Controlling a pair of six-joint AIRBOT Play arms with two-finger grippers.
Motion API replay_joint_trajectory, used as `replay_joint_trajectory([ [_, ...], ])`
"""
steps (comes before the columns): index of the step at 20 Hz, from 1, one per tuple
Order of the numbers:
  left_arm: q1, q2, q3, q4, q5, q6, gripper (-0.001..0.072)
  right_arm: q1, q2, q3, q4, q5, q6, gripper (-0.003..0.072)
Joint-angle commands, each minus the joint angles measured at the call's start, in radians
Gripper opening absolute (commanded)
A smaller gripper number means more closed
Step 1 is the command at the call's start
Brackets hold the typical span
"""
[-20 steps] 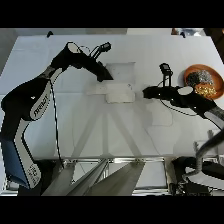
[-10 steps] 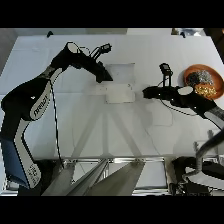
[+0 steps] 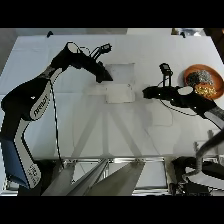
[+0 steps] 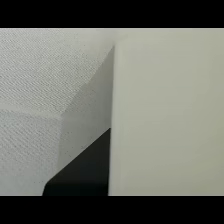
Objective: Fold the box and place the chain.
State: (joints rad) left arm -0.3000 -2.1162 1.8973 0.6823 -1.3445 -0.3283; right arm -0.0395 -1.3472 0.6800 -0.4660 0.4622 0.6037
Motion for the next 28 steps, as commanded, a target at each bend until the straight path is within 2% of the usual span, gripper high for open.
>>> replay_joint_trajectory([
  [1,-0.001,0.000,0.000,0.000,0.002,0.000,0.0013,0.001,0.000,0.000,0.000,-0.010,-0.002,0.0033],
  [2,-0.001,0.000,0.000,0.000,0.002,0.000,0.0013,0.000,0.000,0.000,0.000,-0.010,-0.002,0.0163],
  [3,-0.001,0.000,0.000,0.000,0.002,0.000,0.0013,0.000,0.002,0.000,0.000,-0.004,-0.001,0.0386],
  [4,-0.001,0.000,0.000,0.000,0.001,0.000,0.0013,0.000,0.005,0.000,-0.002,0.010,-0.002,0.0656],
  [5,-0.001,0.000,0.000,0.000,0.001,0.000,0.0012,0.000,0.014,0.000,-0.013,0.028,-0.002,0.0720],
  [11,0.000,0.028,0.000,0.026,-0.002,-0.025,0.0005,0.000,0.193,0.000,-0.335,0.040,0.001,0.0718],
  [14,0.002,0.090,0.000,0.174,0.020,-0.101,0.0002,0.000,0.297,0.000,-0.492,0.023,0.008,0.0717],
  [16,0.024,0.129,0.000,0.248,-0.003,-0.175,0.0002,0.000,0.359,0.000,-0.575,-0.008,0.097,0.0717],
  [18,0.066,0.169,0.000,0.185,-0.075,-0.194,0.0001,0.000,0.412,0.000,-0.661,-0.031,0.155,0.0717],
  [22,0.141,0.293,-0.012,0.097,-0.109,-0.224,0.0000,0.000,0.476,0.000,-0.796,-0.038,0.265,0.0717],
  [24,0.153,0.386,-0.064,0.098,-0.130,-0.223,-0.0001,0.000,0.483,0.000,-0.832,-0.037,0.317,0.0717],
  [28,0.148,0.588,-0.336,0.101,-0.113,-0.163,0.0000,0.000,0.483,0.000,-0.872,-0.037,0.351,0.0717],
])
